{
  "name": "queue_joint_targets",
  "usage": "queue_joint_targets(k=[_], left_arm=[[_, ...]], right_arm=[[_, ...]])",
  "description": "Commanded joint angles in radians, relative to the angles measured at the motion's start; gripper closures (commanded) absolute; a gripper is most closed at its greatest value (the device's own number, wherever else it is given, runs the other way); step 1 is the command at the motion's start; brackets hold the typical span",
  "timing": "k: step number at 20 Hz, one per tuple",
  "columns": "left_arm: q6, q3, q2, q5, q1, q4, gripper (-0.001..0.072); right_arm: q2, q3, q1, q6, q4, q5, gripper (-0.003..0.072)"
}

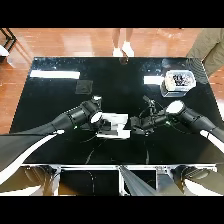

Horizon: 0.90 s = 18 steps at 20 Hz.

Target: Fold the box and place the chain.

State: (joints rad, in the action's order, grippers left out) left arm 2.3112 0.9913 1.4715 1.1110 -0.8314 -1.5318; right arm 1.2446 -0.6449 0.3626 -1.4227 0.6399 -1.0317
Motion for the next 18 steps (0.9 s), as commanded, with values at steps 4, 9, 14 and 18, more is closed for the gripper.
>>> queue_joint_targets(k=[4,9,14,18], left_arm=[[0.000,-0.001,0.000,0.002,0.001,-0.001,0.0692],[0.000,-0.001,0.000,0.002,0.001,0.000,0.0692],[0.000,-0.001,0.000,0.002,0.001,0.000,0.0692],[0.000,-0.001,0.000,0.002,0.001,-0.001,0.0692]], right_arm=[[0.001,-0.001,0.095,-0.109,0.008,0.154,0.0099],[0.001,-0.008,0.165,-0.190,0.066,0.232,0.0099],[0.001,-0.088,0.232,-0.407,0.336,0.234,0.0100],[0.001,-0.142,0.273,-0.560,0.504,0.180,0.0119]])
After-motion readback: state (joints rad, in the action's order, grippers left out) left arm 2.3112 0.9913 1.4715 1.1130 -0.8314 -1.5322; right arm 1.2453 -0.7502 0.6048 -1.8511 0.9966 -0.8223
